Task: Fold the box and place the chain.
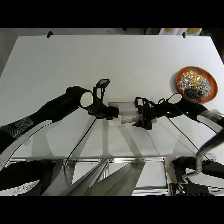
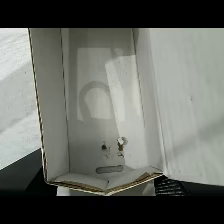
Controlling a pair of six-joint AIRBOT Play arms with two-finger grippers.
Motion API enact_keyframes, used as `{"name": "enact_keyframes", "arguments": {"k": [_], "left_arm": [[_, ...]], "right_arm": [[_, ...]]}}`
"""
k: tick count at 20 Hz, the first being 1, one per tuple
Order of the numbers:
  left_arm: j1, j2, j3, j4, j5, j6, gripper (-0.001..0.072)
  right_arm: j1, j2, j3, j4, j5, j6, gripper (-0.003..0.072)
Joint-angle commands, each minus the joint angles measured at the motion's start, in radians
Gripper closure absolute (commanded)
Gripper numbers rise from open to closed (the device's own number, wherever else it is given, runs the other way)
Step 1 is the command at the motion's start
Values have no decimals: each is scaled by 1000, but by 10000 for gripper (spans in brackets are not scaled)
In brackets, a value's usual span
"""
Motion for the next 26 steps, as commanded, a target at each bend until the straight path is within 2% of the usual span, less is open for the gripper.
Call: {"name": "enact_keyframes", "arguments": {"k": [1, 8, 20, 26], "left_arm": [[-1, 0, 1, -5, -2, 0, 423], [2, 0, 1, -20, -9, 5, 422], [27, 24, 1, -34, -100, 34, 422], [24, 22, 1, -35, 2, 22, 422]], "right_arm": [[1, 0, 1, 1, 0, 1, 288], [1, 0, 1, 1, 0, 1, 288], [1, 0, 1, 1, 0, 1, 288], [1, 0, 1, 1, 0, 1, 288]]}}
